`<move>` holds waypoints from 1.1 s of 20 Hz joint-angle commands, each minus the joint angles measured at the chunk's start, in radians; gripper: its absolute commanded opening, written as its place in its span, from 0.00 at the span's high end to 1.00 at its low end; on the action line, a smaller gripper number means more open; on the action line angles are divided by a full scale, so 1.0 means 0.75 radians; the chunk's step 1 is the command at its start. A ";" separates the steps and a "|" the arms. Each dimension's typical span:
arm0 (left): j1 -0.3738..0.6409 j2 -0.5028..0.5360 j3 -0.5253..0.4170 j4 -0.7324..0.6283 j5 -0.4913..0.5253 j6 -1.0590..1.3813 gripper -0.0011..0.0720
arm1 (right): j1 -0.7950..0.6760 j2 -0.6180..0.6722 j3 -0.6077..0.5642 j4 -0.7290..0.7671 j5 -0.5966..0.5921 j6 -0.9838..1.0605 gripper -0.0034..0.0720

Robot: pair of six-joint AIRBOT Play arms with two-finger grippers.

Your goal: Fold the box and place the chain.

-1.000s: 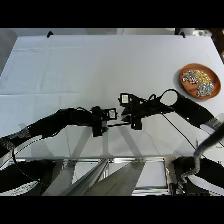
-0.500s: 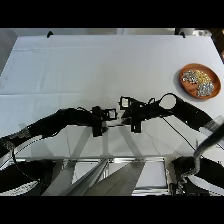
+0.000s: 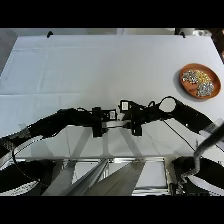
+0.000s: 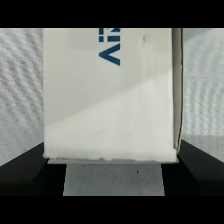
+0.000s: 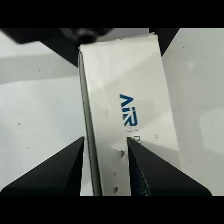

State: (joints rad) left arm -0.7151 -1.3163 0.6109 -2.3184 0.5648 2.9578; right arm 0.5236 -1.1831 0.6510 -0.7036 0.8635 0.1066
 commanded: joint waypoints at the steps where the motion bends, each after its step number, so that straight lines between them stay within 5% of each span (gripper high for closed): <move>1: 0.001 0.000 -0.001 0.001 -0.005 -0.001 0.79 | -0.001 0.063 -0.001 0.072 -0.090 -0.013 0.56; 5: 0.001 0.000 -0.001 0.001 -0.005 -0.001 0.79 | -0.001 0.103 -0.001 0.105 -0.091 -0.013 0.57; 9: 0.001 0.000 -0.001 0.001 -0.005 -0.001 0.79 | 0.000 0.109 -0.006 0.147 -0.091 -0.013 0.93; 22: 0.001 0.000 -0.001 0.001 -0.005 -0.001 0.79 | 0.026 -0.010 -0.123 0.160 -0.103 -0.038 0.94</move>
